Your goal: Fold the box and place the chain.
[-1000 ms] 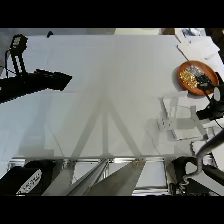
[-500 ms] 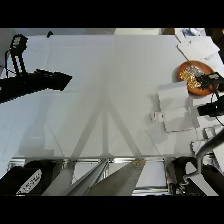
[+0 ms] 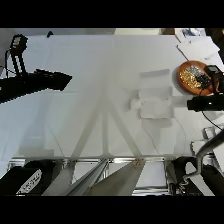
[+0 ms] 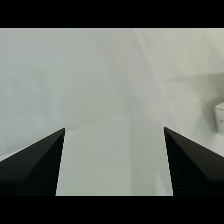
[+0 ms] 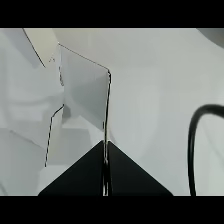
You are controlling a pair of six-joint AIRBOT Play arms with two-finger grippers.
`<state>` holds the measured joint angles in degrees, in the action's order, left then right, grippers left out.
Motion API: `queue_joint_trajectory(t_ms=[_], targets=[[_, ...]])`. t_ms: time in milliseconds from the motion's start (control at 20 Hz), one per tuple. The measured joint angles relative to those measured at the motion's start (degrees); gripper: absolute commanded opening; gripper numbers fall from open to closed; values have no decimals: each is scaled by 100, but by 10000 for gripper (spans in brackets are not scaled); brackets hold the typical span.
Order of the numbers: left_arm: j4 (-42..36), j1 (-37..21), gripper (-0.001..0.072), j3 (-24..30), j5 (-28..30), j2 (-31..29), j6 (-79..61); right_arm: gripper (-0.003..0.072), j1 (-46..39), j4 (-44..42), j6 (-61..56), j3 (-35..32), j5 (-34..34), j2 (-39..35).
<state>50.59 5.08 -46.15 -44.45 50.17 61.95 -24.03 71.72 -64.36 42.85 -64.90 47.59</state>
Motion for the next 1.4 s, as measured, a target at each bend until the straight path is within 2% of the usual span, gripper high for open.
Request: queue_joint_trajectory(t_ms=[150, 350, 800, 900, 1150, 1400], targets=[[0, 0, 692, -2, 0, 0, -2, 14, 24, -1239, 570, 0, 243, -11], [-2, 0, 692, 0, 0, 0, 0, 14, 415, -2037, 1283, 0, 590, 39], [-2, 0, 692, 0, 0, 0, -2, 14, 2623, -2892, 1700, 0, 2223, 852], [0, 0, 692, -2, 0, 0, 0, 14, 2905, -3001, 1746, -11, 2485, 933], [0, 0, 692, -2, 0, 0, -2, 14, 3058, -3108, 1790, -356, 2929, 1016], [0, 0, 692, 0, 0, 0, 0, 12, 2771, -3134, 1956, -949, 3307, 1237]])
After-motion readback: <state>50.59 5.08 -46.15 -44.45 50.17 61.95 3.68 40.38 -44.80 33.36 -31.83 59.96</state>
